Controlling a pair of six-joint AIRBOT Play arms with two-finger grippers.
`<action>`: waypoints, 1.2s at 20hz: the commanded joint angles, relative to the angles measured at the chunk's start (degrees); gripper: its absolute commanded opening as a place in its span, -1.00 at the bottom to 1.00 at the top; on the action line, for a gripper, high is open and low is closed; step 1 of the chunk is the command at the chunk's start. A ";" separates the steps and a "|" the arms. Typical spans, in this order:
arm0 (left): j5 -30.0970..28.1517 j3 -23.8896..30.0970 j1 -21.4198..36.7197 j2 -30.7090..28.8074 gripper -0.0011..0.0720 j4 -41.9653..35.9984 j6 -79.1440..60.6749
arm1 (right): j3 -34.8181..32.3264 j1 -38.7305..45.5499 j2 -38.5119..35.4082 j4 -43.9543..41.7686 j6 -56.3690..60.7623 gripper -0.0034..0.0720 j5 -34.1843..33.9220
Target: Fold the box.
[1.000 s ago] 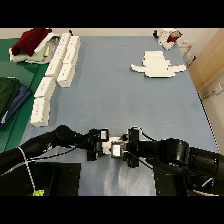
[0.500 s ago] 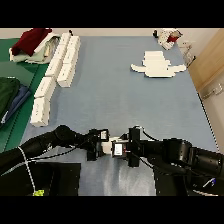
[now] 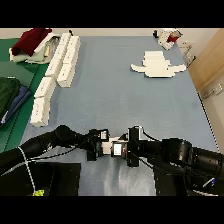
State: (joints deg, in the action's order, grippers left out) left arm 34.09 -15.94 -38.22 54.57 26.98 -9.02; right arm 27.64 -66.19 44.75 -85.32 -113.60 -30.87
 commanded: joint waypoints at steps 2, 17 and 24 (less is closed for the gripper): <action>-0.07 -0.02 -0.02 0.00 0.32 0.00 0.02 | 0.87 0.04 0.17 0.50 0.00 0.18 -1.33; -0.07 -0.02 -0.02 0.00 0.32 0.00 0.00 | 2.16 0.17 2.45 3.06 0.00 -0.28 -1.57; -0.07 -0.02 -0.02 0.00 0.32 0.00 0.00 | 2.16 0.02 2.58 -1.22 -0.98 -0.39 -1.51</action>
